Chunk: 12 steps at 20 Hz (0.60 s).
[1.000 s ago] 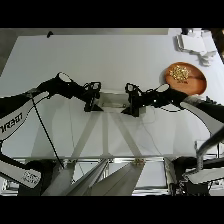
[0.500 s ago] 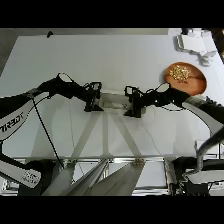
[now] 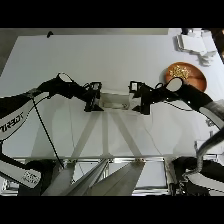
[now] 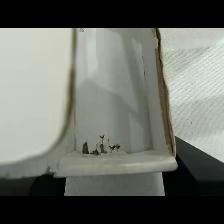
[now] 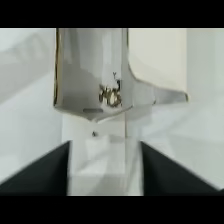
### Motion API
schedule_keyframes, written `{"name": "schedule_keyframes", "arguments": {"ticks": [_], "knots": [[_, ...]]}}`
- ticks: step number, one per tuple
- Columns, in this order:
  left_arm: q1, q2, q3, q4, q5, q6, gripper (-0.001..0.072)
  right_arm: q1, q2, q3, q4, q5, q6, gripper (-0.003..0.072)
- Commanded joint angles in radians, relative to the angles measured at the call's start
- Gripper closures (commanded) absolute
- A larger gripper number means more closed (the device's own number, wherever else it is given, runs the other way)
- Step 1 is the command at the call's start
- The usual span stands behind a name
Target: Fold the box and place the chain.
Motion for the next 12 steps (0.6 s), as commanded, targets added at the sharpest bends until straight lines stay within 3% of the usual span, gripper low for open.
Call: {"name": "schedule_keyframes", "arguments": {"ticks": [1, 2, 5, 8, 12], "knots": [[0.001, 0.001, 0.0, -0.001, -0.001, 0.0, 0.045, 0.0, 0.089, 0.001, -0.09, 0.094, 0.161, 0.0572], [0.001, 0.001, 0.0, -0.001, -0.001, 0.0, 0.045, 0.0, 0.096, 0.001, -0.063, 0.134, 0.161, 0.0677], [0.001, 0.001, 0.0, -0.001, -0.001, 0.0, 0.045, 0.008, 0.095, 0.0, 0.073, 0.17, 0.156, 0.0676], [0.001, 0.001, 0.0, -0.001, -0.001, 0.0, 0.045, 0.035, 0.081, 0.001, 0.233, 0.002, 0.153, 0.0677], [0.001, 0.001, 0.0, -0.001, -0.001, 0.0, 0.045, 0.048, -0.036, 0.001, 0.451, -0.247, 0.153, 0.0677]]}}
